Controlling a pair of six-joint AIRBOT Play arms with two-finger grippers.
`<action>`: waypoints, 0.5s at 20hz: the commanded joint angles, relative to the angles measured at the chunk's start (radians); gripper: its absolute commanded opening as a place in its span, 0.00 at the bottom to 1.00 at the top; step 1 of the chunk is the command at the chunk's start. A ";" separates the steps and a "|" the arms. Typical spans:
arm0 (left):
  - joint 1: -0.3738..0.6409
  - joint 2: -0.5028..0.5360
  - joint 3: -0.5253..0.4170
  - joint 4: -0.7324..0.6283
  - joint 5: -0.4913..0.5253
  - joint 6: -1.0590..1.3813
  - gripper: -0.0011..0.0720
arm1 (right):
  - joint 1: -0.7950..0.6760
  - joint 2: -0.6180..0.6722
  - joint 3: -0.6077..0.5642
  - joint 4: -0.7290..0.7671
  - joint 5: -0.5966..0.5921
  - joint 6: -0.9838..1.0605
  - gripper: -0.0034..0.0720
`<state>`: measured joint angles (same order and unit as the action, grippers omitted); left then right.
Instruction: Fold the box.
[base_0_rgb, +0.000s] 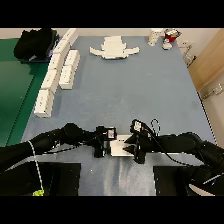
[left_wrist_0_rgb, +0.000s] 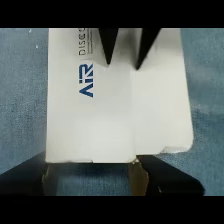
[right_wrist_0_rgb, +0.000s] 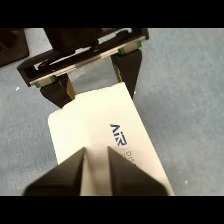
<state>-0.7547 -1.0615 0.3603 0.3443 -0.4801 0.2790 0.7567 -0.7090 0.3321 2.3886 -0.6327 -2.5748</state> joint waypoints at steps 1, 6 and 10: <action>0.000 0.000 0.001 0.000 0.000 0.000 0.66 | 0.006 0.002 0.020 -0.017 0.016 -0.122 0.66; 0.000 0.000 0.001 0.000 0.000 0.000 0.66 | 0.006 -0.001 0.022 -0.079 0.018 -0.349 0.81; 0.000 0.000 0.001 0.000 0.000 0.000 0.67 | 0.053 -0.003 0.022 -0.090 0.020 -0.420 0.81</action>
<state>-0.7547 -1.0615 0.3603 0.3447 -0.4801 0.2790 0.7807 -0.7109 0.3531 2.3165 -0.6163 -2.9192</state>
